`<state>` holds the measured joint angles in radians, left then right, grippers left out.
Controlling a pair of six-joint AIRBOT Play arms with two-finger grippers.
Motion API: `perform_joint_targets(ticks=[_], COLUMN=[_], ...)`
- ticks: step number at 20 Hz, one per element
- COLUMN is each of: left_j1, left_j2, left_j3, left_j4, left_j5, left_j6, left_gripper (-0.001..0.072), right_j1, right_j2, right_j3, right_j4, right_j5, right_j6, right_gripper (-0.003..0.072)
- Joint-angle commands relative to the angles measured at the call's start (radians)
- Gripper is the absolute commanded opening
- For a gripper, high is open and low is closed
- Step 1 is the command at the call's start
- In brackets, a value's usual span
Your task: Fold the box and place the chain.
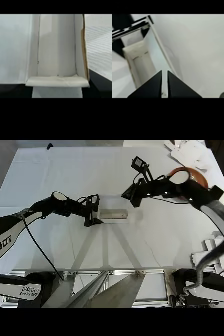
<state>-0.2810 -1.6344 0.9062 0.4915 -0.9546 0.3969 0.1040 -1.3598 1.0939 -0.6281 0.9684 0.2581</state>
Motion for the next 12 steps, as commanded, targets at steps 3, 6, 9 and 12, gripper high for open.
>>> perform_joint_targets(ticks=[3,6,9,12], left_j1=[0.0,0.0,0.0,0.0], left_j2=[0.0,0.0,0.0,0.0], left_j3=[0.001,0.001,0.001,0.001], left_j4=[-0.001,-0.001,-0.001,-0.001], left_j5=[0.001,0.001,0.001,0.001], left_j6=[-0.001,-0.001,-0.001,-0.001], left_gripper=[0.038,0.038,0.038,0.038], right_j1=[0.0,0.0,0.0,0.017], right_j2=[0.158,0.153,0.126,0.052], right_j3=[0.001,0.001,0.001,0.001], right_j4=[-0.217,-0.36,-0.421,-0.412], right_j5=[0.157,0.151,0.084,0.105], right_j6=[0.007,0.007,0.002,-0.062], right_gripper=[0.0209,0.0294,0.0437,0.0437])
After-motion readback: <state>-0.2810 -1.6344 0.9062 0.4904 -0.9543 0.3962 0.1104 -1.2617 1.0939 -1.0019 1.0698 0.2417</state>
